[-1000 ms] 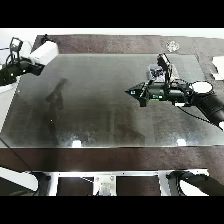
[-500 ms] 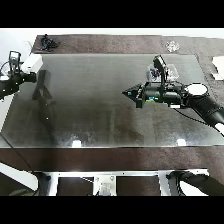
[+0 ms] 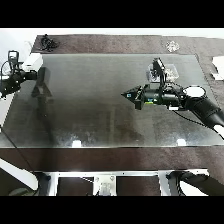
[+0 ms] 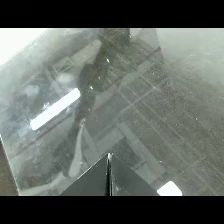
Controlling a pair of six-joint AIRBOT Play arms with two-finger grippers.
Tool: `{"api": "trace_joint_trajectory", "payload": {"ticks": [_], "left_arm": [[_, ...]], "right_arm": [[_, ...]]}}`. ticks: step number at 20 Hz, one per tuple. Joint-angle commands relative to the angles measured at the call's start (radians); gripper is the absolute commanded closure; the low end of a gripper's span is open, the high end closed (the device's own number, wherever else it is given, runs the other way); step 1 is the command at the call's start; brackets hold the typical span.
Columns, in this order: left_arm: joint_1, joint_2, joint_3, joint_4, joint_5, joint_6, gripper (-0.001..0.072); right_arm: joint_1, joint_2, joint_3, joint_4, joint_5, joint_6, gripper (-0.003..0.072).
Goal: Fold the box and place the chain.
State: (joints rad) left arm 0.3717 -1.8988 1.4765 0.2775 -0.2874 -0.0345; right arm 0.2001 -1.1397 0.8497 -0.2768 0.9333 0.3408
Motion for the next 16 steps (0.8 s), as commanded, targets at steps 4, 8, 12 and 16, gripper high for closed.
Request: {"api": "trace_joint_trajectory", "payload": {"ticks": [4,8,12,16], "left_arm": [[0.016,-0.006,0.008,-0.047,0.037,-0.036,-0.0011],[0.016,-0.006,0.01,-0.044,0.037,-0.035,-0.0011],[0.016,0.018,0.01,-0.014,0.024,-0.036,-0.0011],[0.016,0.051,0.01,-0.003,-0.066,-0.035,-0.0011]], "right_arm": [[0.0,0.0,-0.002,0.015,-0.001,0.0,0.068],[0.0,0.0,-0.002,0.041,-0.001,-0.001,0.068],[0.0,0.0,-0.002,0.041,-0.001,0.0,0.0679],[0.0,0.0,-0.002,0.042,-0.001,0.0,0.0442]]}}
